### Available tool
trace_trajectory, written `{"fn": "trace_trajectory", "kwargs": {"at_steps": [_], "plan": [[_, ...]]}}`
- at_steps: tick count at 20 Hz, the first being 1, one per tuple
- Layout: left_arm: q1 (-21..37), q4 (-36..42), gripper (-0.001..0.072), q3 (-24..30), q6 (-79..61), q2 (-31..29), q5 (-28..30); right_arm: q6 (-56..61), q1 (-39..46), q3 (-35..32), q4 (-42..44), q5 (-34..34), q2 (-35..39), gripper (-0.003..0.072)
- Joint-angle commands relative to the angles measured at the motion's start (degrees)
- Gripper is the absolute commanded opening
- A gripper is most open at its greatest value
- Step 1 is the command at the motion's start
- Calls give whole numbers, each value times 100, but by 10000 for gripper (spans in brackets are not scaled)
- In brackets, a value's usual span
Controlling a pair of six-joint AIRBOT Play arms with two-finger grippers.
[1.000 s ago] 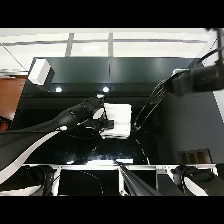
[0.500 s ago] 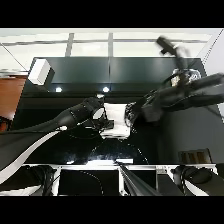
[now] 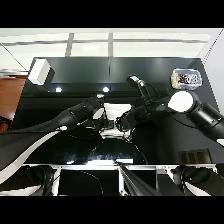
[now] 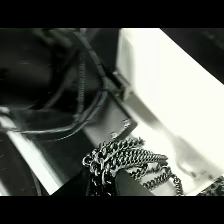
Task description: Fold the box and place the chain.
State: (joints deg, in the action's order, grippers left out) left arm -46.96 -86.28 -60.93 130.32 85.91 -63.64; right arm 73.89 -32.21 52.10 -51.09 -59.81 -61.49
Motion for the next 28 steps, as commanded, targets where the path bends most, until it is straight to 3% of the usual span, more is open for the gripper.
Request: {"fn": "trace_trajectory", "kwargs": {"at_steps": [1,3,4,8,10,12,16,17,18,23,25,28], "plan": [[0,-2,29,0,-2,2,11,7,90,-105,-142,168,-70,68],[0,-2,29,0,0,2,11,2,269,-96,-146,-59,-66,421],[0,-2,29,0,0,2,4,-44,446,-63,-157,-295,-33,445],[0,-2,29,0,0,2,9,-691,1683,31,-173,-1303,505,445],[-2,0,29,0,0,2,9,-1255,2306,-278,-216,-1569,870,445],[0,-2,29,0,0,2,9,-1729,2732,-1093,-177,-1134,1130,445],[0,0,29,0,0,2,7,-2461,2614,-2616,448,623,1137,453],[0,0,29,0,0,2,7,-2691,2481,-2763,428,876,1134,632],[0,0,29,0,0,2,7,-3025,2345,-2841,385,1067,1132,701],[0,-2,29,0,0,2,9,-5740,1554,-2933,315,1753,975,699],[0,-2,29,0,0,2,15,-5893,1287,-2933,719,2249,654,699],[-7,0,29,0,0,2,11,-6769,973,-2933,1056,2253,208,692]]}}
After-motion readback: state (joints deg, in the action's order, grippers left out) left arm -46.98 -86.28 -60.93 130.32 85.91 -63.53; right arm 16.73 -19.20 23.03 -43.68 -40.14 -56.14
